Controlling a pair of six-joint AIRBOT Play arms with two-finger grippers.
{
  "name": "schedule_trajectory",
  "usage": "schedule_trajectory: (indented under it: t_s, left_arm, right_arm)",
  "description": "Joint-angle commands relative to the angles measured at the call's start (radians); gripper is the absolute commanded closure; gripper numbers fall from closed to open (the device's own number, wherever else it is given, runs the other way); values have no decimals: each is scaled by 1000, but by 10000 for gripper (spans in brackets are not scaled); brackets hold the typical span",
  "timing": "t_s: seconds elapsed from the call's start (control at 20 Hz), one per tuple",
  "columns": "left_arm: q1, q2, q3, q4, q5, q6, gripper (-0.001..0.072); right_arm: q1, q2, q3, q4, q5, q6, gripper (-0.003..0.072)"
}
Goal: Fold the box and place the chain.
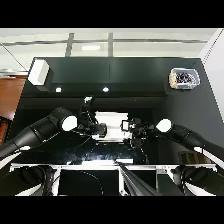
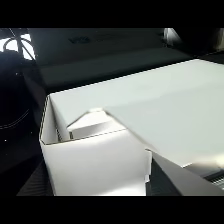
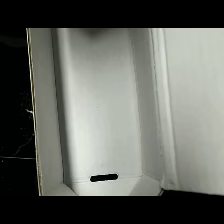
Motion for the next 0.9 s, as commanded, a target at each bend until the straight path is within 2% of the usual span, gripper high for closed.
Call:
schedule_trajectory:
  t_s: [0.0,0.15,0.25,0.5,0.65,0.85]
  left_arm:
    - [-1,0,1,-1,0,1,69]
    - [0,0,1,-1,0,1,67]
    - [0,0,1,0,1,15,-11]
    - [32,38,32,61,-58,46,-11]
    - [77,103,32,56,-92,94,-11]
    - [121,133,32,53,-156,122,-11]
  right_arm:
    - [1,0,1,0,0,0,290]
    - [1,0,1,0,0,0,290]
    - [1,0,1,0,0,0,290]
    - [1,0,1,0,0,0,290]
    - [1,0,1,0,0,0,290]
    - [1,0,1,0,0,0,291]
